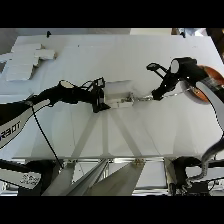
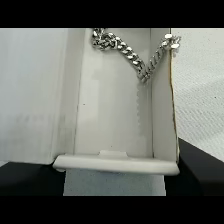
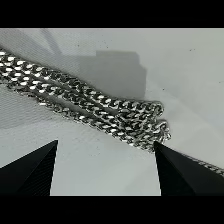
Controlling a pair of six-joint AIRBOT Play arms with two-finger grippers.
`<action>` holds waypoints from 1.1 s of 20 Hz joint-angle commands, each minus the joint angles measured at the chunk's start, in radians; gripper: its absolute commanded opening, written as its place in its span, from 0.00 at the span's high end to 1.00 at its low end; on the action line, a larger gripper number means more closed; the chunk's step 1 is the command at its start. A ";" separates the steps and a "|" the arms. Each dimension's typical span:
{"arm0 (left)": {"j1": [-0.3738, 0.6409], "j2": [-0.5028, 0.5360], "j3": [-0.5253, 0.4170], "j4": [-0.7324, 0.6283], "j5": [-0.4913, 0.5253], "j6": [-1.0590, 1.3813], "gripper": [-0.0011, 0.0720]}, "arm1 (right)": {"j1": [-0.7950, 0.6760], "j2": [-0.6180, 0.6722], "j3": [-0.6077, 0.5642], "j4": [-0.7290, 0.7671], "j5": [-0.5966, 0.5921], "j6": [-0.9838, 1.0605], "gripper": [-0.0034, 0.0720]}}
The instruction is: Fold the box and place the chain.
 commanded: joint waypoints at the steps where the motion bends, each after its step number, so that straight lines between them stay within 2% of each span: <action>1: 0.000 0.001 0.001 0.000 0.000 0.000 0.33 | 0.000 -0.005 -0.038 0.000 -0.029 -0.008 0.09; 3: 0.000 0.001 0.001 0.000 0.000 0.000 0.33 | 0.000 -0.005 -0.044 0.000 -0.048 -0.006 0.13; 6: 0.000 0.001 0.001 0.000 0.000 0.000 0.33 | 0.008 -0.005 -0.044 -0.003 -0.058 -0.005 0.50; 7: 0.000 0.001 0.001 0.000 0.000 0.000 0.33 | 0.012 -0.005 -0.044 -0.003 -0.058 -0.005 0.58; 8: 0.000 0.001 0.001 0.000 0.000 0.000 0.33 | 0.015 -0.005 -0.044 -0.003 -0.061 -0.005 0.62; 9: 0.000 0.001 0.001 0.000 0.000 0.000 0.33 | 0.018 -0.005 -0.044 -0.003 -0.060 -0.005 0.72; 10: 0.000 0.001 0.001 0.000 0.000 0.000 0.33 | 0.021 -0.004 -0.044 -0.003 -0.058 -0.005 0.88; 11: 0.000 0.001 0.001 0.000 0.000 0.000 0.33 | 0.023 -0.003 -0.044 -0.003 -0.057 -0.004 0.93; 19: 0.000 0.001 0.001 0.000 0.000 0.000 0.33 | 0.061 0.048 -0.044 -0.019 -0.065 -0.005 0.91; 20: 0.000 0.001 0.001 0.000 0.000 0.000 0.33 | 0.061 0.057 -0.044 -0.027 -0.066 -0.010 0.70; 21: 0.000 0.001 0.001 0.000 0.000 0.000 0.33 | 0.061 0.065 -0.044 -0.032 -0.066 -0.032 0.38; 22: 0.000 0.001 0.001 0.000 0.000 0.000 0.33 | 0.061 0.066 -0.044 -0.039 -0.065 -0.080 0.29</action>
